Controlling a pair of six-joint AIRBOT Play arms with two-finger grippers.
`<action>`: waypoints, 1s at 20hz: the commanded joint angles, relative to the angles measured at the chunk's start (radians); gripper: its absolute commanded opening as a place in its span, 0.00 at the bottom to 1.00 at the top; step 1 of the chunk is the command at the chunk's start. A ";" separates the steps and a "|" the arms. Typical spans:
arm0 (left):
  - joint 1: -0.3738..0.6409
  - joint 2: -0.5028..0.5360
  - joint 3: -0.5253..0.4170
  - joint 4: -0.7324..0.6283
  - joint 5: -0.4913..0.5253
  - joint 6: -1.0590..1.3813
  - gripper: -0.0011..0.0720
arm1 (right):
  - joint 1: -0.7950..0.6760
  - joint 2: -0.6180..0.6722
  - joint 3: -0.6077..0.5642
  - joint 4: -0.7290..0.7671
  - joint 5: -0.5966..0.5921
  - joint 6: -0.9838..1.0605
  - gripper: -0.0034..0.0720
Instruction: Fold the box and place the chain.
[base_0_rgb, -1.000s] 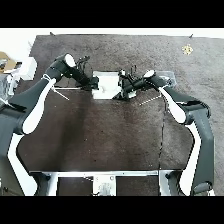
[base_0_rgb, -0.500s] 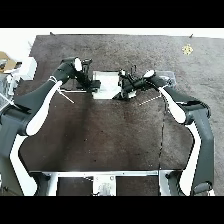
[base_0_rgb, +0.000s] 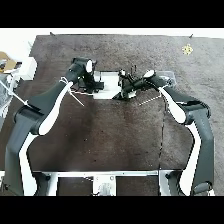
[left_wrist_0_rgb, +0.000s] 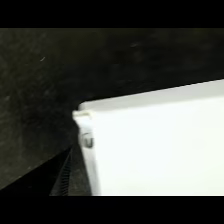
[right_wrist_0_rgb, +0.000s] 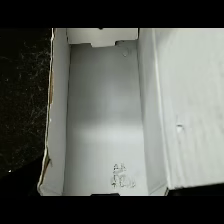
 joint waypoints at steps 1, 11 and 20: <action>-0.027 -0.035 0.039 0.099 -0.036 -0.055 0.49 | 0.000 0.000 0.000 0.000 0.000 0.000 0.55; -0.029 -0.041 0.039 0.119 0.004 -0.106 0.32 | 0.000 -0.001 0.000 0.000 0.000 0.000 0.55; -0.029 -0.045 0.038 0.100 -0.017 -0.172 0.03 | 0.000 -0.001 0.000 0.000 0.000 0.000 0.55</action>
